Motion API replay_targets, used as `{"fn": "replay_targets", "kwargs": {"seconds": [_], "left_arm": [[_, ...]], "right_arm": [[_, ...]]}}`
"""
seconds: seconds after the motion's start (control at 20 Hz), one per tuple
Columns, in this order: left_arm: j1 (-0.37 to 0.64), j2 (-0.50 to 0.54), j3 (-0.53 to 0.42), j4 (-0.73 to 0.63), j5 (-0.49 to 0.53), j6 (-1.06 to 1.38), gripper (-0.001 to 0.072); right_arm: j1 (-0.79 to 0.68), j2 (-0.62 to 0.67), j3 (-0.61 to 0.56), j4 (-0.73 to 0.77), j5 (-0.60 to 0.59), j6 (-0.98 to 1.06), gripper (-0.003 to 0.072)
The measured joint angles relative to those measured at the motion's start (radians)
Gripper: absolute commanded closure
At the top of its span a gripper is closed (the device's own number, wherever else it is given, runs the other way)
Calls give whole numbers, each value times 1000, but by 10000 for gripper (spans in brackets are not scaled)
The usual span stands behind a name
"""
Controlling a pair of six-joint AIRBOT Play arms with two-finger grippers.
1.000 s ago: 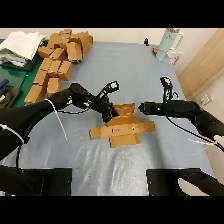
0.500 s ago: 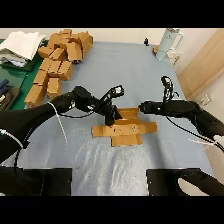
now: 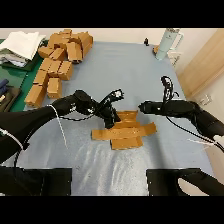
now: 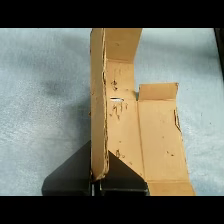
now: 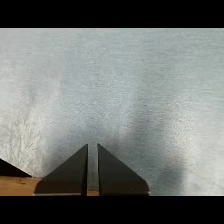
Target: Fold the box.
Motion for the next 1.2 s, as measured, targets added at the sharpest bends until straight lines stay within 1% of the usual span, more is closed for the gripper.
{"fn": "replay_targets", "kwargs": {"seconds": [0.2,0.4,0.45,0.5,0.65,0.75,0.85,0.95,1.2], "left_arm": [[0,0,-2,1,-29,-2,697],[0,0,-2,3,-43,-12,697],[0,0,-2,3,-46,-14,696],[0,0,-2,3,-48,-16,696],[0,0,-2,3,-51,-19,696],[0,0,-2,3,-53,-19,696],[0,0,-2,3,-53,-19,697],[0,0,-2,3,-53,-19,696],[0,0,-2,3,-54,-20,696]], "right_arm": [[0,0,0,0,0,0,589],[0,0,0,0,-2,0,605],[0,0,0,0,-2,0,654],[0,0,0,-2,-3,0,681],[0,0,0,-27,-5,8,682],[0,2,0,-78,-14,50,682],[5,15,0,-140,-61,89,682],[29,48,0,-196,-151,111,682],[163,202,-6,-320,-385,232,681]]}}
